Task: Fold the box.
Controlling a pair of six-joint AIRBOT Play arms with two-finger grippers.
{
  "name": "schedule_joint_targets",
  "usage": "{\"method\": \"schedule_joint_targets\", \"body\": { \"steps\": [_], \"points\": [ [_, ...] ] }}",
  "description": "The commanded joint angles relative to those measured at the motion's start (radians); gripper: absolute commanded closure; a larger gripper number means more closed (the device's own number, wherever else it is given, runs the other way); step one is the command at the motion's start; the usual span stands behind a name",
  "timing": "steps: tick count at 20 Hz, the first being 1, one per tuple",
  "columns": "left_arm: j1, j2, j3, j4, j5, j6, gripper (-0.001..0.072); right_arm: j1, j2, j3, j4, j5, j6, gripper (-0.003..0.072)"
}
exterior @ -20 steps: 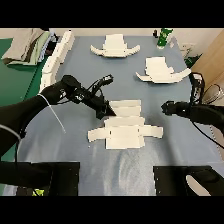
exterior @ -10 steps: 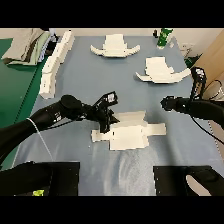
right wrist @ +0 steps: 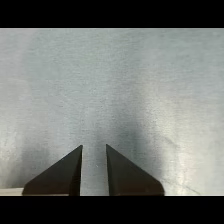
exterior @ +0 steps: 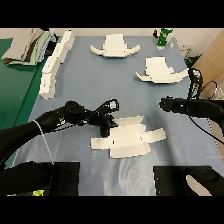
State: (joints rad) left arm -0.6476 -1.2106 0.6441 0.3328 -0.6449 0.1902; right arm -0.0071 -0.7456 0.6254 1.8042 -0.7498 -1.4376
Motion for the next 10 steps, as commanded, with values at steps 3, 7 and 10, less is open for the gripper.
{"method": "schedule_joint_targets", "body": {
  "steps": [3,7,10],
  "points": [
    [-0.001,-0.002,-0.001,0.006,-0.077,-0.002,0.0696,0.001,-0.001,0.001,0.014,-0.01,0.0,0.0463],
    [-0.001,0.085,-0.001,0.016,0.079,0.151,0.0697,0.001,-0.001,0.0,0.014,-0.021,0.0,0.0464],
    [-0.002,0.169,-0.007,0.016,0.093,0.165,0.0698,0.001,-0.001,0.0,0.014,-0.03,0.0,0.0464]
  ]
}}
